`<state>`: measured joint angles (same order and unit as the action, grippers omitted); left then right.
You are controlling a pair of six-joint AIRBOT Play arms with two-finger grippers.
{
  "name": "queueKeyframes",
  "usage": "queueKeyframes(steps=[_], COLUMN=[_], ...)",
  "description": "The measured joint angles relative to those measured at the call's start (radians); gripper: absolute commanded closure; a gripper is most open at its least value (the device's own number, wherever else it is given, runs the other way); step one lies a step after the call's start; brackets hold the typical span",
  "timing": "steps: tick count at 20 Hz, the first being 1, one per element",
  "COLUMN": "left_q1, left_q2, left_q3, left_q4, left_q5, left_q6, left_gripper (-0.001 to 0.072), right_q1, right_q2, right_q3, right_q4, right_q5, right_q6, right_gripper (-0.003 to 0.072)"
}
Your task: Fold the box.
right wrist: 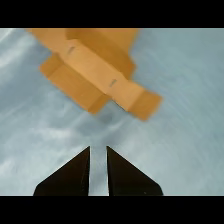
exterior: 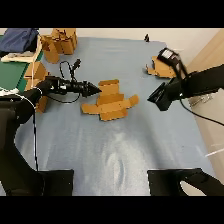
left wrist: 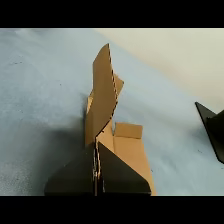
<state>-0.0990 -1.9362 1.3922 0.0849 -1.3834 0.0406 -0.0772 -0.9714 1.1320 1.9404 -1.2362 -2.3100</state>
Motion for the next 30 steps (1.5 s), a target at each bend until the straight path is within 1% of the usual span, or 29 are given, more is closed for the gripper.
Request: queueKeyframes(steps=[3, 7, 8, 9, 10, 11, 16, 21, 25, 30], left_q1=[0.001, 0.001, 0.001, 0.001, 0.001, 0.001, 0.001, -0.001, -0.001, -0.001], left_q2=[0.003, 0.004, 0.004, 0.004, 0.004, 0.004, 0.004, 0.004, 0.004, 0.004], left_q3=[-0.003, 0.007, 0.012, 0.02, 0.028, 0.037, 0.078, 0.09, 0.092, 0.093], left_q4=[0.025, 0.047, 0.055, 0.063, 0.068, 0.074, 0.145, 0.177, 0.184, 0.187], left_q5=[-0.019, -0.027, -0.028, -0.029, -0.03, -0.03, -0.023, -0.005, 0.008, 0.02], left_q6=[0.006, -0.017, -0.026, -0.041, -0.051, -0.068, -0.153, -0.189, -0.195, -0.198], left_gripper=[0.069, 0.069, 0.069, 0.069, 0.069, 0.069, 0.069, 0.069, 0.069, 0.069], right_q1=[0.102, 0.238, 0.266, 0.285, 0.297, 0.307, 0.329, 0.333, 0.334, 0.333], right_q2=[0.004, 0.002, -0.005, -0.014, -0.027, -0.047, -0.173, -0.293, -0.331, -0.342], right_q3=[-0.083, -0.211, -0.24, -0.261, -0.277, -0.291, -0.317, -0.322, -0.323, -0.323], right_q4=[-0.044, -0.181, -0.214, -0.238, -0.259, -0.28, -0.319, -0.33, -0.33, -0.329], right_q5=[0.059, 0.202, 0.246, 0.29, 0.331, 0.37, 0.551, 0.677, 0.783, 0.866], right_q6=[-0.097, -0.189, -0.217, -0.237, -0.252, -0.266, -0.294, -0.386, -0.422, -0.437], right_gripper=[0.0533, 0.0526, 0.0443, 0.0199, 0.0037, 0.0024, 0.0026, 0.0036, 0.0042, 0.0043])
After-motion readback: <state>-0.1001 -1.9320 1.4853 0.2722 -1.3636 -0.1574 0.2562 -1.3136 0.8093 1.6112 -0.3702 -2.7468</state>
